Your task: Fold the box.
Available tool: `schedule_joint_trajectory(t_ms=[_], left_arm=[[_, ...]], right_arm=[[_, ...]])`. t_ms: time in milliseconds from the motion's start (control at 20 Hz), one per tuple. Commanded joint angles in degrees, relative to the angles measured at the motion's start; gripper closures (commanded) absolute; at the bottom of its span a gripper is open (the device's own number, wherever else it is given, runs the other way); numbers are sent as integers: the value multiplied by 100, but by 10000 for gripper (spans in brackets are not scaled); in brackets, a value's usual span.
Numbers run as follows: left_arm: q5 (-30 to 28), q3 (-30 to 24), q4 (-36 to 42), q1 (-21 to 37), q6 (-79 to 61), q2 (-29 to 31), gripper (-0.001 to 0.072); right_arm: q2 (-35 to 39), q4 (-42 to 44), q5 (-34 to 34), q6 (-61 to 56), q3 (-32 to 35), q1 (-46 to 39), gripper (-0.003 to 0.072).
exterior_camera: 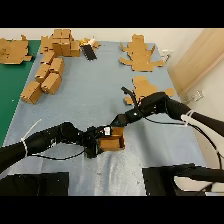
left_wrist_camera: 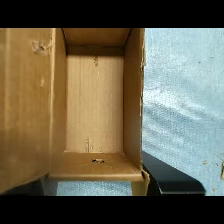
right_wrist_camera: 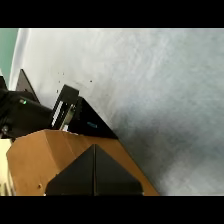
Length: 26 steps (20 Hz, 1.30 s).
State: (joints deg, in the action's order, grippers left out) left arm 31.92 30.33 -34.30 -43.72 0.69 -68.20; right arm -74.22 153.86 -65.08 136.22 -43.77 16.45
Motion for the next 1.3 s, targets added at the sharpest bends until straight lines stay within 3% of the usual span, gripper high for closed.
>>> schedule_joint_trajectory(t_ms=[0,200,450,700,850,1100,1150,1250], left_arm=[[0,-2,0,0,0,4,184],[-2,-2,0,2,-2,4,184],[0,-2,0,2,-2,4,185],[0,-2,0,2,0,4,184],[0,-2,0,2,0,7,184],[0,-2,0,2,0,4,184],[0,-2,0,2,0,4,185],[0,-2,0,2,0,4,184]], right_arm=[[857,-208,750,302,629,382,688],[1869,-848,1300,286,1187,872,688],[2347,-1668,1856,286,1497,1810,686],[2684,-2708,2839,284,1598,2577,685],[2789,-2949,2953,297,1598,2743,507],[3045,-3185,2455,293,1598,2796,498],[3101,-3390,2406,293,1598,2798,404],[3182,-3735,2417,297,1593,2798,365]])
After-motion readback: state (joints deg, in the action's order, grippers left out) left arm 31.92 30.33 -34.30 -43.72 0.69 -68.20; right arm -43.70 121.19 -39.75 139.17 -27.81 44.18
